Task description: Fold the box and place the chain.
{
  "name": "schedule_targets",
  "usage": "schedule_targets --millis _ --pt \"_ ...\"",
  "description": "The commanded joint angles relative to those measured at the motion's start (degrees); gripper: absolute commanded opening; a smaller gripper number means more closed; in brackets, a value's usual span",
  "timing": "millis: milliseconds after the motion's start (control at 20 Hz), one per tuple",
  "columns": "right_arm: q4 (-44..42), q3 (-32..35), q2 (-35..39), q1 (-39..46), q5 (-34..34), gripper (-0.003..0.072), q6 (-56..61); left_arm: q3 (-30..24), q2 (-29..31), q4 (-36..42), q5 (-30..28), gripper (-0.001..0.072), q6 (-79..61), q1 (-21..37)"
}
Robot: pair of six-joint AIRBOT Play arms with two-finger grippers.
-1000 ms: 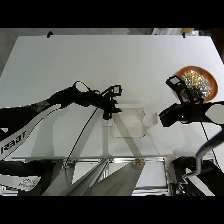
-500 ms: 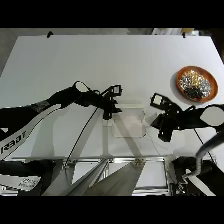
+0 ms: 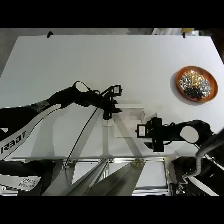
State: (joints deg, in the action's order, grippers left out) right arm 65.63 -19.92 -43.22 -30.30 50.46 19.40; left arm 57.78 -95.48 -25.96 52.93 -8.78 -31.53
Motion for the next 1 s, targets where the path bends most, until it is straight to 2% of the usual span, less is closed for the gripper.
schedule_targets --millis 0,100,250,400,650,950 --pt "0.28 4.28 0.07 -4.07 -11.58 0.0625 -4.26 -0.02 -0.04 -0.02 0.0 0.0009 0.0 0.0" --pt "0.66 5.2 -0.22 -4.61 -16.13 0.0625 -4.26 -0.02 -0.04 -0.02 0.02 0.0009 0.0 0.0" --pt "4.74 5.31 -1.2 -4.61 -16.98 0.0624 -4.24 -0.02 -0.04 -0.02 0.04 0.0009 0.0 -0.02" --pt "4.76 5.27 -1.49 -4.09 -20.09 0.0624 -4.22 -0.02 -0.04 -0.02 0.02 0.0009 0.0 -0.02" --pt "3.98 1.03 -1.49 0.66 -16.04 0.0624 -4.2 -0.02 -0.04 -0.02 0.0 0.0009 0.0 0.0" --pt "-0.26 -2.86 -2.93 6.25 -15.23 0.0624 -4.31 -0.02 -0.04 -0.02 0.02 0.0009 0.0 0.0"
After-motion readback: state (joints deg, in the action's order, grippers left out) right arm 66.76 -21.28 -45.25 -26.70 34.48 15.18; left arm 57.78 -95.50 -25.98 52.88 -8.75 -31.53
